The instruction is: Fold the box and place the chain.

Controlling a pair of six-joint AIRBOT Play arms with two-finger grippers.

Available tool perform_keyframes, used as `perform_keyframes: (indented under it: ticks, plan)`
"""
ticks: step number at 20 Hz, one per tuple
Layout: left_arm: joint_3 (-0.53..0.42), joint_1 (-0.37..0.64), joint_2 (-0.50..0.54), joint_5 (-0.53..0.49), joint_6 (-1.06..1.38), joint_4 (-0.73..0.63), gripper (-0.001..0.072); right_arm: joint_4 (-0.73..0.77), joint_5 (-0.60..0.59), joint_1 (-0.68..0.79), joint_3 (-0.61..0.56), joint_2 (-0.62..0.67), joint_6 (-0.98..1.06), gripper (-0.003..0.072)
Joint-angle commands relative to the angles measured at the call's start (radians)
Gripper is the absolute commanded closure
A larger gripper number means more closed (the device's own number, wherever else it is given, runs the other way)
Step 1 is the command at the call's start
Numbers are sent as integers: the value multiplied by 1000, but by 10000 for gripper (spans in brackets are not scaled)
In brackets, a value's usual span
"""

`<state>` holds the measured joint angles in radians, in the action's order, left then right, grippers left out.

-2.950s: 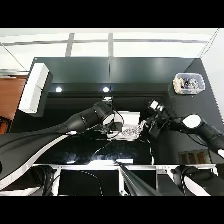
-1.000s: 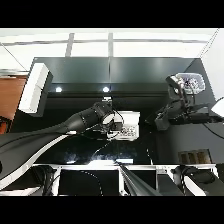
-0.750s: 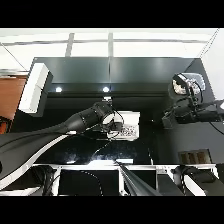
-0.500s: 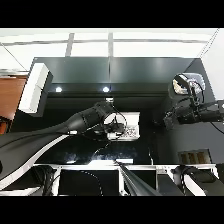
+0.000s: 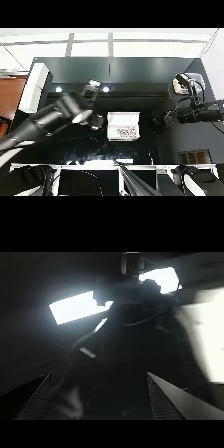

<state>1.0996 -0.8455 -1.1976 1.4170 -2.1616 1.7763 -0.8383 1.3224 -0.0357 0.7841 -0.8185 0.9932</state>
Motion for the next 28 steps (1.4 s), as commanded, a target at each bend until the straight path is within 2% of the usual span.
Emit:
perform_keyframes:
  ticks: [1, 3, 4, 5, 6, 7, 8, 9, 10, 12, 16, 21, 25, 28]
  plan:
    - [-192, 185, 163, -1, 2, 21, 7, -2, -2, 0, 1, -1, 2, 412]
    - [-360, 341, 251, -202, 41, -205, 7, -2, -6, 0, 1, -1, 2, 412]
    - [-447, 420, 278, -335, 142, -374, 8, -1, -8, 0, 1, -1, 2, 412]
    - [-519, 504, 279, -420, 291, -568, 8, -1, -13, 0, 1, -1, 2, 412]
    - [-576, 576, 268, -463, 459, -743, 8, -1, -14, 0, 1, -1, 3, 412]
    - [-623, 633, 250, -476, 716, -940, 8, -1, -14, 0, 1, -1, 3, 412]
    - [-649, 664, 226, -435, 985, -1110, 8, -2, -14, 0, 1, -1, 3, 412]
    - [-660, 672, 200, -358, 1233, -1241, 8, -2, -14, 0, 1, -1, 3, 412]
    - [-659, 665, 177, -288, 1403, -1303, 7, -2, -14, 0, 1, -1, 3, 412]
    - [-659, 621, 148, -262, 1602, -1312, 6, -2, -14, 0, 1, -1, 3, 412]
    - [-657, 501, 133, -335, 1925, -1213, -2, -12, -17, 0, 1, -1, 2, 412]
    - [-634, 363, 131, -520, 2256, -1043, -1, -11, -21, 0, 1, -1, 3, 412]
    - [-539, 355, 12, -516, 2298, -1159, -1, -11, -33, 0, 1, -1, 3, 412]
    - [-471, 352, -92, -494, 2322, -1175, -1, -11, -47, 0, 1, -1, 3, 412]
